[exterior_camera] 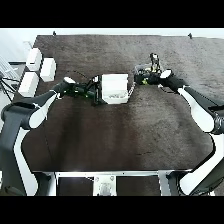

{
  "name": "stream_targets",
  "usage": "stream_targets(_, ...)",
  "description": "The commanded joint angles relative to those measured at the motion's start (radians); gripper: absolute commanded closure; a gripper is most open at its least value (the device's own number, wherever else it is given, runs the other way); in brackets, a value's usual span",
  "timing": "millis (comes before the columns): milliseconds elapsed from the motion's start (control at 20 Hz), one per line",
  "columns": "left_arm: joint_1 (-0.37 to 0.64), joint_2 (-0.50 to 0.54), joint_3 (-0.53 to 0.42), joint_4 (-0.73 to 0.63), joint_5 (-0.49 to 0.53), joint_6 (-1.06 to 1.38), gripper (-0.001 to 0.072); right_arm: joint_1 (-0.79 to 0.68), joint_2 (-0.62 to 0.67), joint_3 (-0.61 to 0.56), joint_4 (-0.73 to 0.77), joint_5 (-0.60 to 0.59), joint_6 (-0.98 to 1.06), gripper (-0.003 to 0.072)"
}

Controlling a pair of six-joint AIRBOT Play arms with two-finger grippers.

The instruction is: Fold the box and place the chain.

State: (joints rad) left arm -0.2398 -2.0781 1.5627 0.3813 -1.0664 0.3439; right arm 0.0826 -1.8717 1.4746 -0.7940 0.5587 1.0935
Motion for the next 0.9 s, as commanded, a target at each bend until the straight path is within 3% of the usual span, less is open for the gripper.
stream_targets(0,0.0,0.0,0.0,0.0,0.0,0.0,0.0353,0.003,0.069,-0.002,-0.006,0.076,0.01,0.068)
stream_targets(250,0.0,0.0,0.0,0.0,0.0,0.0,0.0353,0.026,0.311,-0.002,-0.048,0.131,0.027,0.0681)
stream_targets(450,0.0,0.0,0.0,0.0,0.0,0.0,0.0353,0.101,0.505,-0.002,-0.314,0.187,0.191,0.0682)
stream_targets(600,0.0,0.0,0.0,0.0,0.0,0.0,0.0353,0.175,0.582,-0.002,-0.471,0.232,0.293,0.0681)
stream_targets(850,0.0,0.0,0.0,0.0,0.0,0.0,0.0353,0.293,0.635,-0.002,-0.507,0.248,0.326,0.0681)
